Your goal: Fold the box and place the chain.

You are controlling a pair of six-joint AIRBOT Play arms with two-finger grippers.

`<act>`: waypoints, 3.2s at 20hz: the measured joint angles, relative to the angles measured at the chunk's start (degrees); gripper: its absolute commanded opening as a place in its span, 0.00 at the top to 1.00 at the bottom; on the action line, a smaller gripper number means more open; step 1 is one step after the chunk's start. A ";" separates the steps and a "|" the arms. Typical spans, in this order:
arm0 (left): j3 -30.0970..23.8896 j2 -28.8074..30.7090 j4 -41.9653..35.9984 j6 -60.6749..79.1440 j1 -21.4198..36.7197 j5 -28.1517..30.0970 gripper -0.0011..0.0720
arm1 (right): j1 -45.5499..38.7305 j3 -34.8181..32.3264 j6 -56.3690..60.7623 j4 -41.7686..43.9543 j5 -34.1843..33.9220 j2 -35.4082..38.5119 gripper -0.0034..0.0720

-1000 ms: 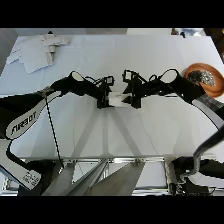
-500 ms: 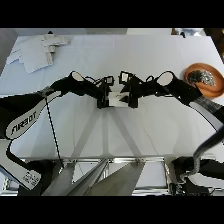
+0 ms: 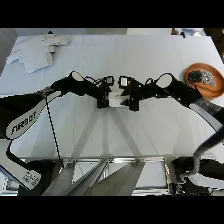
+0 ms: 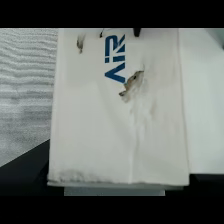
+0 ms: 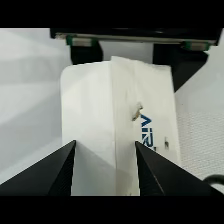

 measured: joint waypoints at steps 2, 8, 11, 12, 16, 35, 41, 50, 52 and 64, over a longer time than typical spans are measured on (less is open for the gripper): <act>0.00 0.00 -0.02 0.00 0.00 -0.02 0.61 | 0.00 -1.05 -1.86 0.61 -1.42 0.11 0.43; 0.00 0.00 -0.07 -0.20 0.02 0.13 0.61 | 0.04 -2.10 -3.50 1.70 -8.28 1.01 0.49; 0.00 -0.02 -0.11 -0.11 0.00 0.17 0.61 | 0.04 -2.21 -3.87 1.84 -10.51 2.58 0.64; 0.00 -0.02 -0.13 -0.13 0.00 0.15 0.61 | -0.02 -2.23 -3.91 1.70 -10.60 3.08 0.64; 0.00 -0.02 -0.02 0.09 0.00 0.09 0.61 | 0.04 -2.25 -4.04 1.64 -9.18 3.80 0.67; 0.00 -0.02 -0.09 -0.33 0.04 -0.07 0.61 | 1.05 -2.89 -3.41 -0.50 -10.71 2.34 0.90; 0.00 -0.02 -0.07 0.04 0.00 0.09 0.61 | 1.01 -2.86 -3.41 -0.48 -11.61 2.97 0.89; 0.00 -0.02 0.15 0.20 -0.04 -0.24 0.61 | 0.96 -3.34 -3.41 -1.90 -5.84 2.91 0.62; 0.00 -0.02 0.15 0.11 -0.04 -0.22 0.61 | 0.96 -3.63 -3.37 -1.73 -5.01 2.89 0.62; 0.00 -0.02 -0.04 -0.11 -0.04 -0.07 0.61 | 0.96 -4.17 -2.62 -1.97 -3.52 6.27 0.48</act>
